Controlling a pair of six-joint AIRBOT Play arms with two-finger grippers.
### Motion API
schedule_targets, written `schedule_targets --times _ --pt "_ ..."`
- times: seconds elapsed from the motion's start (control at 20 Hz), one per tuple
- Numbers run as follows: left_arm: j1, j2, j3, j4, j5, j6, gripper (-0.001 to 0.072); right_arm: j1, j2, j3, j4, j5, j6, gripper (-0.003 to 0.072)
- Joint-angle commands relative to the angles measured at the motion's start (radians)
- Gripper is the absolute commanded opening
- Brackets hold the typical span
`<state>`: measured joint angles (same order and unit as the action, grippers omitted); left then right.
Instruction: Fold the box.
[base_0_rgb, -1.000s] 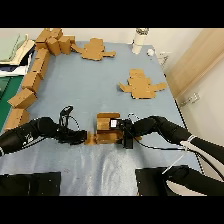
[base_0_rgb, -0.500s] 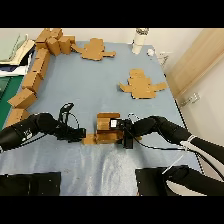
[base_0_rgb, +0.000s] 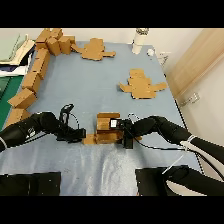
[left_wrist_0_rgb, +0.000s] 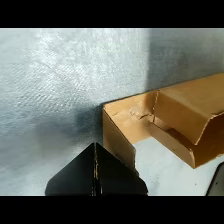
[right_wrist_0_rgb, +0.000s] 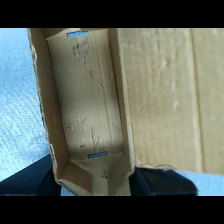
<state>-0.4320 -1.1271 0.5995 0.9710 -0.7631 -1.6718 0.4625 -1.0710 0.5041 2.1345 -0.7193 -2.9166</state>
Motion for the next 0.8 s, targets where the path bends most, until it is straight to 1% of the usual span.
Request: schedule_targets --times 0.0,0.15,0.35,0.65,0.75 --pt "-0.039 -0.035 0.009 -0.006 0.013 -0.002 0.0013 0.000 0.000 0.000 0.000 0.000 0.000 0.0530" --pt "-0.054 -0.043 0.021 -0.012 0.030 -0.002 0.0013 0.000 0.000 0.000 0.000 0.000 0.000 0.0530" --pt "-0.054 -0.043 0.053 -0.009 0.021 -0.001 0.0013 0.000 0.000 0.000 0.000 0.000 0.000 0.0530" --pt "-0.053 -0.042 0.102 -0.005 -0.072 0.007 0.0013 0.000 0.000 0.000 0.000 0.000 0.000 0.0530" --pt "-0.053 -0.042 0.115 -0.006 -0.087 0.007 0.0013 0.000 0.000 0.000 0.000 0.000 0.000 0.0530"
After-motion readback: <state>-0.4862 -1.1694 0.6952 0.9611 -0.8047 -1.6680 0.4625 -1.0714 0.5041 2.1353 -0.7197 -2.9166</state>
